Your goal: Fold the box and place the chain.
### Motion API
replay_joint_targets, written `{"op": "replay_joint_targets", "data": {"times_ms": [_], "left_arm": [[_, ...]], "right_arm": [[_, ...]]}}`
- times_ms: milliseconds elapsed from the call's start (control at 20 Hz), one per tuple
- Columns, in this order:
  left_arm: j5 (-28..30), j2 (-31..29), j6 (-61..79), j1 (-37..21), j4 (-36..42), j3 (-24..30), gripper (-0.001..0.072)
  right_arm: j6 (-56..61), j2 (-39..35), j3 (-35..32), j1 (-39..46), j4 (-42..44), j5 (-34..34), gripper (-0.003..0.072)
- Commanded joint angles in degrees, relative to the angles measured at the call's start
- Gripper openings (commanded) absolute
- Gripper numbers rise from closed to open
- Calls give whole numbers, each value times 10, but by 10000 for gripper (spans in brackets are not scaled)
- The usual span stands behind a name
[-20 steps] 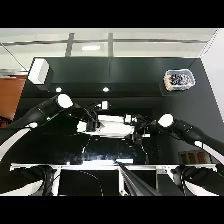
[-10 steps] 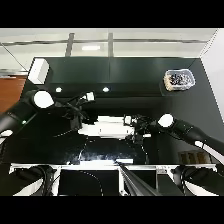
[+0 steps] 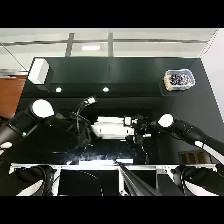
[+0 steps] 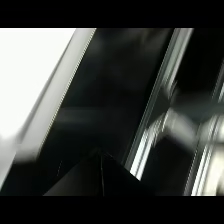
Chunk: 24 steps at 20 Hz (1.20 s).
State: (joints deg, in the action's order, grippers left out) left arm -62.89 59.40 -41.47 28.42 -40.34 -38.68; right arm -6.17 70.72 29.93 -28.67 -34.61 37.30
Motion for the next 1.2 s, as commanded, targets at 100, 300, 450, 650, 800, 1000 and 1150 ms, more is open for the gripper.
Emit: {"op": "replay_joint_targets", "data": {"times_ms": [100,300,450,650,800,1000,1150], "left_arm": [[327,16,26,51,115,33,24],[411,66,28,50,109,33,24],[403,99,28,51,108,33,24],[355,127,28,51,105,33,24],[348,127,28,48,44,31,24],[265,95,27,10,-57,-11,24],[247,13,27,-37,-100,-16,24]], "right_arm": [[-1,0,1,0,1,2,236],[-1,0,1,0,1,2,236],[-1,0,0,0,1,2,236],[-1,0,0,0,1,2,236],[-1,0,0,0,1,2,236],[-1,0,0,0,1,2,236],[-1,0,0,0,1,2,236]]}}
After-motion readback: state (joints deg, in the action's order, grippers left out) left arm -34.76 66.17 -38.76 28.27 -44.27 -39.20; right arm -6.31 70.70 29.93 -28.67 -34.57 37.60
